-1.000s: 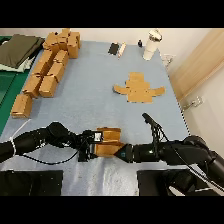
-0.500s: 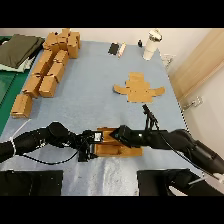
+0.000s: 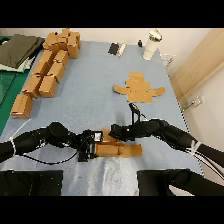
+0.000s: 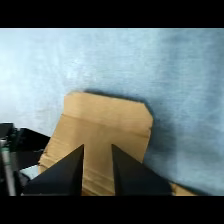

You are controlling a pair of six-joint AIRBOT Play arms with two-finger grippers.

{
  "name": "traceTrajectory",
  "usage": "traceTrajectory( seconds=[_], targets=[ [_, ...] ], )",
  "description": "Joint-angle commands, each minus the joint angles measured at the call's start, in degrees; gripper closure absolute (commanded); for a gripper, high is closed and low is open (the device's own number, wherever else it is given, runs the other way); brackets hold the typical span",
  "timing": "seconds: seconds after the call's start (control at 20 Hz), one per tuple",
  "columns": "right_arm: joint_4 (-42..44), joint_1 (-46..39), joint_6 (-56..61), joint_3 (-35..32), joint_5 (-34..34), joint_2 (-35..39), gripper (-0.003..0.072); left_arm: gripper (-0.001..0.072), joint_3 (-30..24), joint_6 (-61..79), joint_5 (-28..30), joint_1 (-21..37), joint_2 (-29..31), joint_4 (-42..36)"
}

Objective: Fold the box.

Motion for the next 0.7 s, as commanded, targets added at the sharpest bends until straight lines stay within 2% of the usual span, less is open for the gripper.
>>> traceTrajectory(
  seconds=[0.0,0.2,0.35,0.55,0.65],
  targets=[
    [-0.24,-0.07,-4.35,0.22,0.20,-3.08,0.0420,0.0193,0.07,0.13,-0.09,-0.02,0.02,0.02],
    [-0.68,-0.13,-6.10,0.74,0.07,-2.86,0.0420,0.0193,0.07,0.13,-0.07,-0.02,0.02,0.02],
    [-4.46,-1.66,-8.44,5.29,-5.29,0.87,0.0419,0.0193,0.07,0.13,-0.07,-0.02,0.02,0.02],
    [-21.92,-2.95,-9.97,13.00,-23.87,11.08,0.0416,0.0193,0.07,0.13,-0.07,-0.02,0.02,0.02],
    [-22.47,-2.91,-20.76,11.91,-35.12,15.56,0.0327,0.0193,0.07,0.13,-0.07,-0.02,0.02,0.02]
  ],
)
